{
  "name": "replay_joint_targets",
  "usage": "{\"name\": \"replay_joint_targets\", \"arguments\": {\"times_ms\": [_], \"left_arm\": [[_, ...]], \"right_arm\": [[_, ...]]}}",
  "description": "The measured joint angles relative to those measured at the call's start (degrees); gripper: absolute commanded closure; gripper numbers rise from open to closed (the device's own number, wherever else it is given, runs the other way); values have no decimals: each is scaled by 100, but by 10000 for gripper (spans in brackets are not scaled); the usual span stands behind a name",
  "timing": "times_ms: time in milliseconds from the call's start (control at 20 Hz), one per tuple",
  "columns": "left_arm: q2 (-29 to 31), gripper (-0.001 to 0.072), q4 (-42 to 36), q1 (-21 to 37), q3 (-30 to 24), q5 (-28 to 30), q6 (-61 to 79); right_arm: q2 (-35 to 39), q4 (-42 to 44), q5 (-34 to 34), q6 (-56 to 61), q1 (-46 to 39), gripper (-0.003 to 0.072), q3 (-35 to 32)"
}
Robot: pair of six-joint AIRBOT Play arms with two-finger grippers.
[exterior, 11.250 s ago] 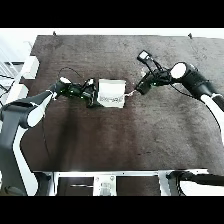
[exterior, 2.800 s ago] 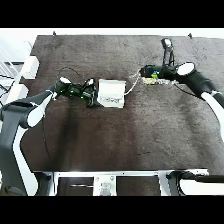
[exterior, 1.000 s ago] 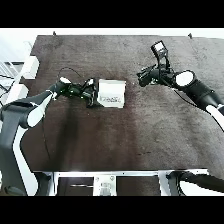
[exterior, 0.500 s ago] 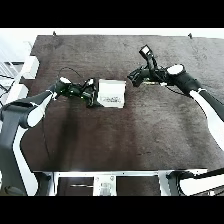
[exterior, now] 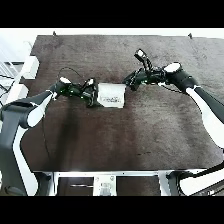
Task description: Fold the box and place the chain.
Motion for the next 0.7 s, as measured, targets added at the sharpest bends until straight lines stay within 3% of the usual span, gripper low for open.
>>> {"name": "replay_joint_targets", "arguments": {"times_ms": [300,700], "left_arm": [[0,85,0,0,0,0,0],[0,85,0,0,2,0,0]], "right_arm": [[-11,-514,734,160,378,505,219],[-83,-850,588,199,728,504,343]]}}
